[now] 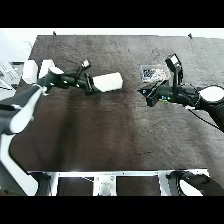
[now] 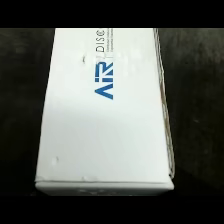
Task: Fold the box and place the chain.
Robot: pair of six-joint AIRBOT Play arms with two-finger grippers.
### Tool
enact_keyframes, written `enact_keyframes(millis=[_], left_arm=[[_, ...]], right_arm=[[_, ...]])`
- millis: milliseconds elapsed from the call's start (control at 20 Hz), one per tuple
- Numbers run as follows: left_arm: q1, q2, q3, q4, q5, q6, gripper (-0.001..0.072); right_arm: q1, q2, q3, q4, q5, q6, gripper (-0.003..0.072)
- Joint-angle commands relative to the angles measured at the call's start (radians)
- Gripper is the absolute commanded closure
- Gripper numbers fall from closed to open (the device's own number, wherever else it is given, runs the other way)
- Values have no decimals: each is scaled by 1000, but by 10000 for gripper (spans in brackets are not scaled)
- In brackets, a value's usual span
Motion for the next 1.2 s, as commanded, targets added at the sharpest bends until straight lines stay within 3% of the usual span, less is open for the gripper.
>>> enact_keyframes(millis=[0, 250, 350, 400, 550, 650, 800, 950, 1150], left_arm=[[90, 234, -121, -1, 158, -158, 696], [288, 680, -597, -2, 650, -240, 696], [380, 770, -742, -2, 781, -303, 696], [430, 785, -785, -2, 781, -318, 696], [577, 785, -865, -1, 651, -352, 695], [623, 785, -901, 3, 668, -348, 695], [661, 782, -956, 35, 709, -343, 696], [668, 711, -966, 46, 742, -325, 694], [668, 593, -931, 47, 621, -235, 694]], right_arm=[[0, 1, -5, 0, 0, 0, 679], [0, 1, -31, 0, 0, 0, 679], [0, 1, -38, 0, -1, 0, 679], [0, 1, -39, 0, -1, 0, 679], [0, 1, -39, 1, -2, 0, 679], [1, 0, -39, 10, -29, 0, 679], [1, 0, -39, 34, -46, 0, 679], [1, -1, -39, 42, -53, 0, 679], [0, -2, -39, 41, -52, 0, 679]])
